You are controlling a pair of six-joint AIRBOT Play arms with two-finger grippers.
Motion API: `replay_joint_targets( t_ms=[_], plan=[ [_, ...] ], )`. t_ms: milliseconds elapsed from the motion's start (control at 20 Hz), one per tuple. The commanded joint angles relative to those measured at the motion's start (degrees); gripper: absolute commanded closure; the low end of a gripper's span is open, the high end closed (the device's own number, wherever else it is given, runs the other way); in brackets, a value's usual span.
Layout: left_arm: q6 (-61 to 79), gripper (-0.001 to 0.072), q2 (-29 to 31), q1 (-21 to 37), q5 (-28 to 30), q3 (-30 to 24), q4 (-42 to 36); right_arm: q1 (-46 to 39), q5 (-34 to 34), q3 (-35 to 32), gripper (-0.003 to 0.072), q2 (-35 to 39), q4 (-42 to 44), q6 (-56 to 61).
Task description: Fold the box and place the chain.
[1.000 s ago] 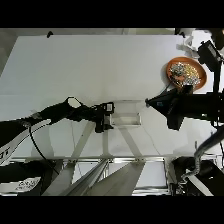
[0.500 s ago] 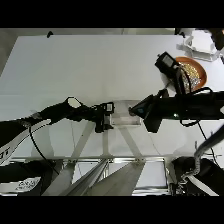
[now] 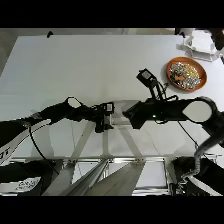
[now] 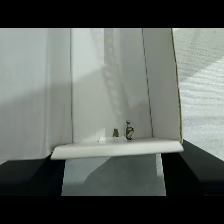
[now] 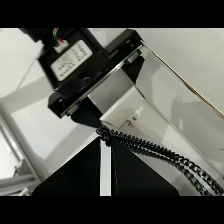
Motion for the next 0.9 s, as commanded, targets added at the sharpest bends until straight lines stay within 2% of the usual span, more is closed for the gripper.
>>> replay_joint_targets(
  t_ms=[0, 200, 350, 400, 500, 600, 650, 750, 850],
  plan=[
    [0.0, 0.0389, 0.0, 0.0, 0.0, 0.0, 0.0, 3.2, -8.2, -2.1, 0.0673, -5.2, 0.6, -0.2],
    [0.0, 0.0389, 0.0, 0.0, 0.0, 0.0, 0.0, 5.8, -11.3, -2.1, 0.0672, -12.8, 0.6, 0.1],
    [0.0, 0.0389, 0.0, 0.0, 0.0, 0.0, 0.0, 5.8, -11.4, -2.1, 0.0655, -15.3, 0.8, 0.3],
    [0.0, 0.0389, 0.0, 0.0, 0.0, 0.0, 0.0, 5.7, -11.4, -2.1, 0.0599, -15.2, 0.8, 0.3],
    [0.0, 0.0389, 0.0, 0.0, 0.0, 0.0, 0.0, 5.7, -11.2, -2.1, 0.059, -15.2, 0.8, 0.5],
    [0.0, 0.0389, 0.0, 0.0, 0.0, 0.0, 0.0, 5.7, -10.2, -2.1, 0.0516, -15.2, 0.5, 1.9],
    [0.0, 0.0389, 0.0, 0.0, 0.0, 0.0, 0.0, 5.7, -9.2, -2.1, 0.0447, -14.8, 0.3, 2.3],
    [0.0, 0.0389, 0.0, 0.0, 0.0, 0.0, 0.0, 5.1, -6.4, -2.0, 0.0445, -12.3, -0.9, 4.2],
    [0.0, 0.0389, 0.0, 0.0, 0.0, 0.0, 0.0, 1.7, -0.7, -2.0, 0.0446, -6.6, -3.5, 7.3]
  ],
)
